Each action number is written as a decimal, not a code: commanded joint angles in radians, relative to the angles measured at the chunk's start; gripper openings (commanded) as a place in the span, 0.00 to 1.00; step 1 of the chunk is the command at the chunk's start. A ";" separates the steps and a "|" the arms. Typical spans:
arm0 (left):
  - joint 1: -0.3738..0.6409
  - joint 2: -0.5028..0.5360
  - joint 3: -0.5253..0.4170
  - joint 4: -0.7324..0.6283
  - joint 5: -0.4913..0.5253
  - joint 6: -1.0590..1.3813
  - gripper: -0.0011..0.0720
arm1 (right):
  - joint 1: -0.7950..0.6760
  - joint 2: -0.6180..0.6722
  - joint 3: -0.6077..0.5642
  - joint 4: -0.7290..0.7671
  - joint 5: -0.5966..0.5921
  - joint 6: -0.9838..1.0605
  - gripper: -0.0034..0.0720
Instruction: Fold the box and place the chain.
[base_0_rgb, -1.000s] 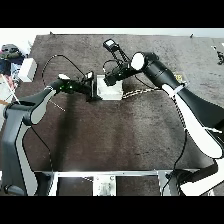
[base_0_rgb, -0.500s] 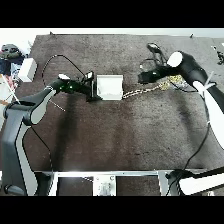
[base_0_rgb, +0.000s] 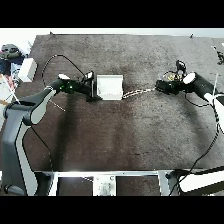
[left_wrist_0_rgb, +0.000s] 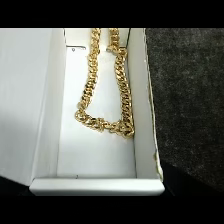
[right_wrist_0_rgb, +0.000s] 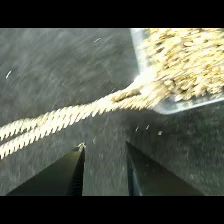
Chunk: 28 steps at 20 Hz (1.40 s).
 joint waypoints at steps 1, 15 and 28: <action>0.001 0.001 0.000 0.000 0.000 0.000 0.41 | -0.011 -0.038 -0.015 0.074 -0.114 0.026 0.42; 0.001 0.001 0.000 0.000 0.000 0.000 0.41 | -0.003 -0.065 -0.015 0.127 -0.206 0.025 0.11; 0.001 0.001 0.000 0.000 0.000 0.000 0.41 | 0.003 0.095 -0.015 0.131 -0.047 -0.032 0.06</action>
